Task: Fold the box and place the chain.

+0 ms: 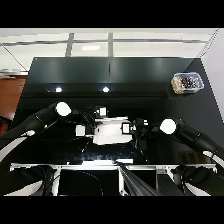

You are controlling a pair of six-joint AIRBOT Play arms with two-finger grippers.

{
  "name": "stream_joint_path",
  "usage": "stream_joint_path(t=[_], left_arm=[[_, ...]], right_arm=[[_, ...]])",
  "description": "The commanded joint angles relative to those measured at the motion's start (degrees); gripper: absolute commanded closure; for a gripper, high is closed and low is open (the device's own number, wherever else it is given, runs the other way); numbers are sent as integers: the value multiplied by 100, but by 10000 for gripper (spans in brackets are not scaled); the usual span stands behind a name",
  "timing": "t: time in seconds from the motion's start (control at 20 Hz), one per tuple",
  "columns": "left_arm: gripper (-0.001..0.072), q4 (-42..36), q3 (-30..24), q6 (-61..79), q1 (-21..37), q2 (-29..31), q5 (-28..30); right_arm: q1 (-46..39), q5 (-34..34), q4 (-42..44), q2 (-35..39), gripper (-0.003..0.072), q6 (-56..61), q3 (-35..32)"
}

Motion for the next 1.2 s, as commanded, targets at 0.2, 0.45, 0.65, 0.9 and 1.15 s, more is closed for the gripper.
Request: stream_joint_path(t=[0.2,0.45,0.65,0.9,1.15], left_arm=[[678,0,7,-22,-2,-2,0],[678,0,7,-22,-2,0,-2],[678,0,7,-24,-2,0,-7],[678,0,7,-24,-2,0,-20],[678,0,7,-26,-2,0,-20]], right_arm=[[0,-221,444,22,-23,-13,24],[-116,-304,420,46,-23,-13,31],[-116,-365,417,133,-23,-15,48],[-162,-608,269,247,-22,-13,297],[-396,-782,271,245,-16,31,319]])
